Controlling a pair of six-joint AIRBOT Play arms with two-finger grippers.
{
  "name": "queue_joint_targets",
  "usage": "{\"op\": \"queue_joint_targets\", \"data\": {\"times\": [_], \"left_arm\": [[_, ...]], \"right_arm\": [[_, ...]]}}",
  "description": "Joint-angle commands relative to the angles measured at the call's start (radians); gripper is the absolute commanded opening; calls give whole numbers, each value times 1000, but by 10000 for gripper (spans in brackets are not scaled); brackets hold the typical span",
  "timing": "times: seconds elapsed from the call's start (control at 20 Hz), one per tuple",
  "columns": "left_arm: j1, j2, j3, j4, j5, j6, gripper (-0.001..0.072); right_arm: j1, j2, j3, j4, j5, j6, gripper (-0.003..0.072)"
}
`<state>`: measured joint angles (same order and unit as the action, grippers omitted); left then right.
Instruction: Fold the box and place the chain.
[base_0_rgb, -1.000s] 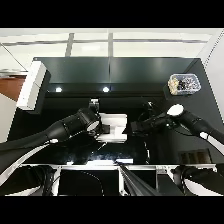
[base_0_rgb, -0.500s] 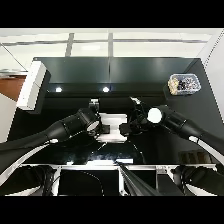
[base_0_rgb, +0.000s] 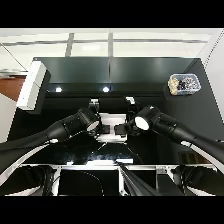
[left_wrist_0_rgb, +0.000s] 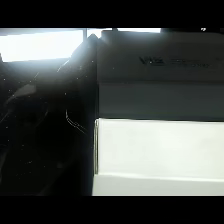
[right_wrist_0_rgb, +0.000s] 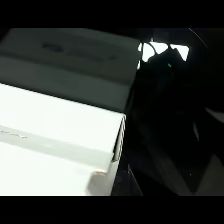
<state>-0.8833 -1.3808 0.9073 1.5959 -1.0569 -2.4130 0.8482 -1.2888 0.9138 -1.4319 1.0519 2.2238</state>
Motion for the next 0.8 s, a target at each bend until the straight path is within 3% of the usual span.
{"op": "queue_joint_targets", "data": {"times": [0.0, 0.15, 0.75], "left_arm": [[1, 0, 0, 0, 1, 0, 29], [1, 0, 0, 0, 1, 0, 29], [1, 0, 1, 0, 1, 0, 29]], "right_arm": [[34, -44, 18, -40, 28, 106, 357], [33, -59, 20, -39, 21, 115, 267], [32, -124, 23, -39, 6, 122, 261]]}}
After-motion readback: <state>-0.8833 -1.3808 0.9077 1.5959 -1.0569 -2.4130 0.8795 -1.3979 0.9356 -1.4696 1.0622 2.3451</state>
